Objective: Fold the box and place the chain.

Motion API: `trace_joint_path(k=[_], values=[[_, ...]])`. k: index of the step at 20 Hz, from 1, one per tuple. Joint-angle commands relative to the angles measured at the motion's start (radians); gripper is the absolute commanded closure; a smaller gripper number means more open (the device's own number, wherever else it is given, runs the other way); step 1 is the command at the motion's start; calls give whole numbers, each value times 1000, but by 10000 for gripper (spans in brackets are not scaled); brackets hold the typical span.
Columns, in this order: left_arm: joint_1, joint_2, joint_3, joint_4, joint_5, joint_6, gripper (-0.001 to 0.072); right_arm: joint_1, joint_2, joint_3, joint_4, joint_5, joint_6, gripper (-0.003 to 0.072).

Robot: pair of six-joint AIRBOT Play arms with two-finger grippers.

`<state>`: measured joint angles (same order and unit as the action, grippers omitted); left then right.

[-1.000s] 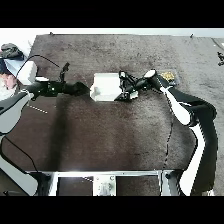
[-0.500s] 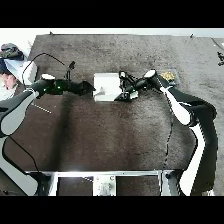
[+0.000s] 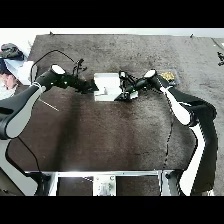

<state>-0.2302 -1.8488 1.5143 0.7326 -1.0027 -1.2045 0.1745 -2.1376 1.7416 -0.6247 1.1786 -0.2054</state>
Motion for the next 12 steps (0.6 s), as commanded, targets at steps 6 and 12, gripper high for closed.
trace_joint_path(k=[6,12], values=[[-105,-5,90,385,43,-454,323,1,0,0,0,0,0,240],[-182,-100,255,592,-117,-661,324,1,-1,0,0,0,0,239]])
